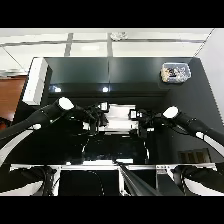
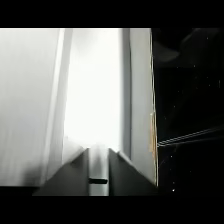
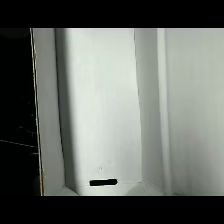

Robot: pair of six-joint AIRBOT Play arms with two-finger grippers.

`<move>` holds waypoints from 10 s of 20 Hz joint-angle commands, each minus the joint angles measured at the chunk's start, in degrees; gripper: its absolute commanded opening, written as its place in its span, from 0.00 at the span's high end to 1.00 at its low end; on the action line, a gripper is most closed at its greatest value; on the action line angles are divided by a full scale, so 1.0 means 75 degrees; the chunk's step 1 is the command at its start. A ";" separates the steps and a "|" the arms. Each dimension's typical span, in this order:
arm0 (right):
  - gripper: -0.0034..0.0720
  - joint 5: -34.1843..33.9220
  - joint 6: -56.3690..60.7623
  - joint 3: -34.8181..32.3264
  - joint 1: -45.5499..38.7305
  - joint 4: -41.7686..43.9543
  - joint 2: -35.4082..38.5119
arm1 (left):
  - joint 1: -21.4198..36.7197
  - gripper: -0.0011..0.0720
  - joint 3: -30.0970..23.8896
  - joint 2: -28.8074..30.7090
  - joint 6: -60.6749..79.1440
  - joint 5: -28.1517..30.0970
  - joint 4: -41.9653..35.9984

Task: Fold the box and place the chain.

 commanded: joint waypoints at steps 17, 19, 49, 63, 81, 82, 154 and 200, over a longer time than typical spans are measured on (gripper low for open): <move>0.73 0.0003 -0.0003 0.0003 0.0000 0.0003 -0.0003 | 0.3891 0.95 -0.0460 0.1498 -1.1584 -0.2553 0.3689; 0.73 0.0003 -0.0003 0.0003 0.0000 0.0003 -0.0003 | 0.4503 0.95 -0.0994 0.1008 -1.0946 -0.2664 0.2049; 0.74 0.0000 0.0000 0.0003 0.0000 0.0003 -0.0003 | 0.0953 0.44 0.1096 -0.0399 -1.0826 -0.2159 0.0755; 0.74 0.0003 0.0000 0.0003 0.0000 0.0003 -0.0003 | -0.0574 0.44 0.1856 -0.0402 -1.4478 -0.1518 0.3401; 0.74 0.0003 0.0000 0.0003 0.0000 0.0003 -0.0003 | -0.2043 0.53 0.3220 -0.1428 -1.7687 -0.2407 0.6513; 0.74 0.0003 0.0000 0.0003 0.0000 0.0003 -0.0003 | -0.2113 0.58 0.3369 -0.1542 -1.7780 -0.2573 0.6627; 0.94 0.2221 1.2569 0.0044 -0.5228 -0.2900 0.2116 | -0.2186 0.95 0.3541 -0.1813 -1.8342 -0.2841 0.6659; 0.64 0.2914 1.8890 0.3593 0.2579 -0.7166 -0.1218 | -0.2136 0.95 0.3541 -0.1816 -1.8342 -0.3010 0.6659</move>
